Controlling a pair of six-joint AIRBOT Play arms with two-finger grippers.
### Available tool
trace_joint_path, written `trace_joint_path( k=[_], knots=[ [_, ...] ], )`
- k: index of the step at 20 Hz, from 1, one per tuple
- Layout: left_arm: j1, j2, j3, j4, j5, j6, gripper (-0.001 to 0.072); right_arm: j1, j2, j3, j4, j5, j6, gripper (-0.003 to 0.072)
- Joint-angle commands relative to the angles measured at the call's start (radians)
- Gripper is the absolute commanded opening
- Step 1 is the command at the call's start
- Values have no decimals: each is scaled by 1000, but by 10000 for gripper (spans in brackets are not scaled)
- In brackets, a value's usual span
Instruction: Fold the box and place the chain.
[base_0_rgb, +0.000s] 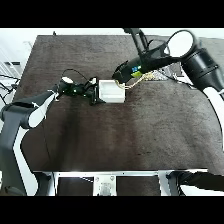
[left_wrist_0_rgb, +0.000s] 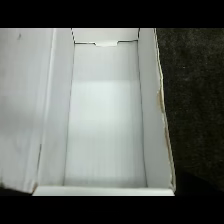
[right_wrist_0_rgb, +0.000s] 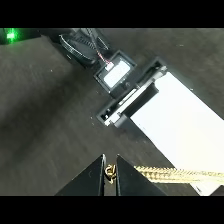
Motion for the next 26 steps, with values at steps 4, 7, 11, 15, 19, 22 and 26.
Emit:
trace_joint_path(
  k=[4,7,11,15,19,22,26],
  knots=[
    [0,0,0,0,0,0,279,2,-122,-90,127,-208,-80,11],
    [0,0,0,0,0,0,279,2,-212,-91,138,-271,-80,11],
    [0,0,0,0,-1,0,279,1,-310,-91,137,-348,-100,11],
    [0,0,0,0,-1,0,279,-3,-367,-92,129,-430,-103,35],
    [0,0,0,0,-1,0,279,-61,-312,-91,130,-309,-102,481],
    [0,0,0,0,-1,0,279,-158,-215,-98,122,-212,-105,481],
    [0,0,0,0,-1,0,279,-354,-150,-166,107,-240,-79,483]
  ],
)
